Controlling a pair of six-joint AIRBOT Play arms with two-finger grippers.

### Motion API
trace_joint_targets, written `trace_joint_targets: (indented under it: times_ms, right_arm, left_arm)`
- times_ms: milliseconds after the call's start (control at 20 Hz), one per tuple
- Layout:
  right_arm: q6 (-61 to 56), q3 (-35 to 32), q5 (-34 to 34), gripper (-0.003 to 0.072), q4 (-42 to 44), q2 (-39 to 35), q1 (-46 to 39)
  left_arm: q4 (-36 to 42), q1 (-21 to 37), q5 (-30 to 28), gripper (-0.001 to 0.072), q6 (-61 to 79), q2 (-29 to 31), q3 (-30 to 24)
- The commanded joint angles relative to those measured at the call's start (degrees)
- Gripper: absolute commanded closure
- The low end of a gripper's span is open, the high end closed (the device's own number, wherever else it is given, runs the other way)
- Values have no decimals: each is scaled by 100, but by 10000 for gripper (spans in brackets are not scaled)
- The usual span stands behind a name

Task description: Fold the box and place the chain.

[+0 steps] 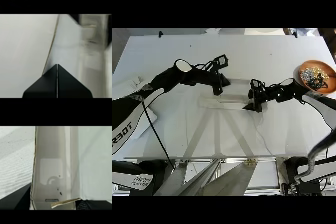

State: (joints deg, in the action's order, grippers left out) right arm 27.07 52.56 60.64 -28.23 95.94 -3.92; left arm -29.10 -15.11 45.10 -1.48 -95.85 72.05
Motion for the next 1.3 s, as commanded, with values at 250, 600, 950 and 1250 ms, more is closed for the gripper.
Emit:
trace_joint_targets:
  times_ms: [250,600,950,1250]
  right_arm:
    - [0,4,2,226,0,2,4]
    - [-2,4,2,226,0,2,4]
    - [0,4,2,226,0,2,4]
    - [0,4,2,226,0,2,4]
  left_arm:
    - [249,-33,-730,700,-1187,-745,-2]
    - [-422,614,1036,697,-1139,216,-2]
    - [-2826,903,1856,189,-905,557,-216]
    - [-1773,787,1362,11,1287,385,-922]
